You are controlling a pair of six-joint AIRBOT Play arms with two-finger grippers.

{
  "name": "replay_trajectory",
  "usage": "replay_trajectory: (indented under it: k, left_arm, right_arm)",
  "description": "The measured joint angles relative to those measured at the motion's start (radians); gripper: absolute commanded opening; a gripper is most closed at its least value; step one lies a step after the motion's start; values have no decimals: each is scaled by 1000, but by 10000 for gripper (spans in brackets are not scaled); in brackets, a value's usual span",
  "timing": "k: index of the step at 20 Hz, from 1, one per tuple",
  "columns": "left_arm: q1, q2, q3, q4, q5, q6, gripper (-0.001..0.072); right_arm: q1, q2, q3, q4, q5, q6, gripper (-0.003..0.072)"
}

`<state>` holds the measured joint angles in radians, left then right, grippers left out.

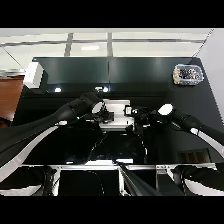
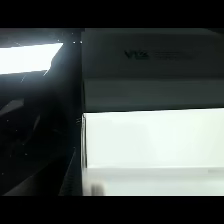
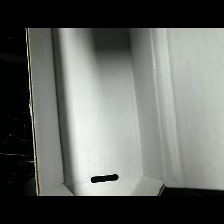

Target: Fold the box and place the chain.

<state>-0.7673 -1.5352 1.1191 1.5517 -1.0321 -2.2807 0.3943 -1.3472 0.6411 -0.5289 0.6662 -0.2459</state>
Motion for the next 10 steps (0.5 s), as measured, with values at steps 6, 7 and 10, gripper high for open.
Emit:
replay_trajectory:
  k: [6,7,10]
  left_arm:
    - [0,-16,6,4,-23,-3,25]
    - [0,-18,9,4,-23,-4,25]
    - [0,-20,18,3,-24,0,25]
  right_arm:
    - [0,0,0,0,0,-1,412]
    - [0,0,0,0,0,0,412]
    - [0,0,0,1,-3,0,412]
